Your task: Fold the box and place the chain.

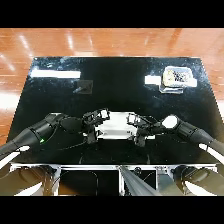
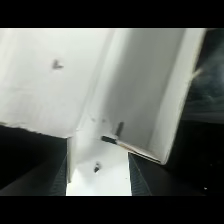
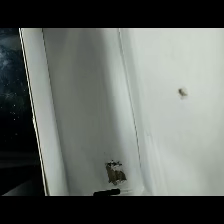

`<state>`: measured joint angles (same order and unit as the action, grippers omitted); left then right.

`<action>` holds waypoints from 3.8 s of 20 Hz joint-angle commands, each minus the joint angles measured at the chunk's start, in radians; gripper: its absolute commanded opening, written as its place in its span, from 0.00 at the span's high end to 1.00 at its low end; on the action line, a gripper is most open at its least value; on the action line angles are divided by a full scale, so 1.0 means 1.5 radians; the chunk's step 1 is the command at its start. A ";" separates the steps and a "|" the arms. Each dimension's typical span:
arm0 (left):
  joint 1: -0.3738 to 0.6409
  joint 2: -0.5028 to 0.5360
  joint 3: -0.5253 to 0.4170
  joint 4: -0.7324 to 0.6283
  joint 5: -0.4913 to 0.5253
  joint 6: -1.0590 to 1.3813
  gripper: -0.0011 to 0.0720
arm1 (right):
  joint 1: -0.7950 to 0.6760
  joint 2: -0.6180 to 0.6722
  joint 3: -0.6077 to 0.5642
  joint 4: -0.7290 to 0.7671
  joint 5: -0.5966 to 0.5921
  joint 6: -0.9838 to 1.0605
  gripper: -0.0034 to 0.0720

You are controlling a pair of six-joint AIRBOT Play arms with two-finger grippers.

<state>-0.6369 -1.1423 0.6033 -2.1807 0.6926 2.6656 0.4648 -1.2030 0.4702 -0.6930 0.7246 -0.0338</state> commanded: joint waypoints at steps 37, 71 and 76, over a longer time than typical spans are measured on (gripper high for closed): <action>-0.049 -0.029 0.012 -0.031 -0.080 0.001 0.95 | 0.000 -0.001 0.000 0.000 -0.001 0.001 0.23; 0.188 0.122 -0.062 0.156 0.146 -0.421 0.95 | 0.001 -0.003 0.000 -0.055 0.012 0.000 0.23; 0.188 0.116 -0.062 0.157 0.150 -0.420 0.95 | 0.001 -0.003 0.000 -0.055 0.009 0.000 0.23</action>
<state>-0.3546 -0.9646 0.5102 -1.9453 0.9150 2.0354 0.4644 -1.2068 0.4702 -0.7765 0.7456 -0.0341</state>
